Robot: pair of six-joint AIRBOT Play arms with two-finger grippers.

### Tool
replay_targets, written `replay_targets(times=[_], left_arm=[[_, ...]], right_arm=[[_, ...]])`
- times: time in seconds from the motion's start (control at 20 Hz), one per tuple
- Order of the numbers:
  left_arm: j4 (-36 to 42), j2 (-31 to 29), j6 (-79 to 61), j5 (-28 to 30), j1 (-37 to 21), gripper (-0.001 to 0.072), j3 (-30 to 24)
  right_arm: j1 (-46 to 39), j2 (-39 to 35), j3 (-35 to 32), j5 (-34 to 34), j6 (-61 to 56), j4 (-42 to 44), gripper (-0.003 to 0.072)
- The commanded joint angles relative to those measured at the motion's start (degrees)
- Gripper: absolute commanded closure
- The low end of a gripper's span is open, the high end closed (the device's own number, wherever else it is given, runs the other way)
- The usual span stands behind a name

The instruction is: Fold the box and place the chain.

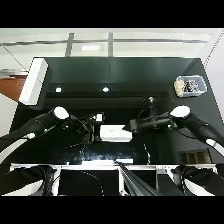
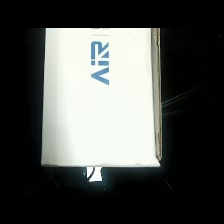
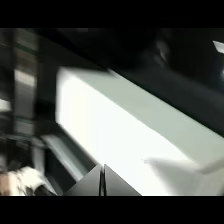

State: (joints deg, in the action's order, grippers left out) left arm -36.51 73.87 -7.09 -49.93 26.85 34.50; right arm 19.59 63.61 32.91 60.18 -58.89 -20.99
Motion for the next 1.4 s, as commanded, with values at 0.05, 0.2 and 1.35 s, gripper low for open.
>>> replay_targets(times=[0.05,0.2,1.35], left_arm=[[-0.55,-0.66,-0.02,-0.09,0.02,0.0105,0.07],[-1.6,-3.76,1.62,-0.11,0.0,-0.001,0.07],[-6.05,-3.26,18.12,7.39,13.94,-0.0004,8.37]], right_arm=[[-7.13,-9.46,2.01,2.58,-0.31,1.95,0.0644],[-12.68,-13.29,2.01,3.23,-0.52,1.75,0.0644],[-19.23,-14.56,2.01,4.28,-0.5,-0.72,0.0644]])
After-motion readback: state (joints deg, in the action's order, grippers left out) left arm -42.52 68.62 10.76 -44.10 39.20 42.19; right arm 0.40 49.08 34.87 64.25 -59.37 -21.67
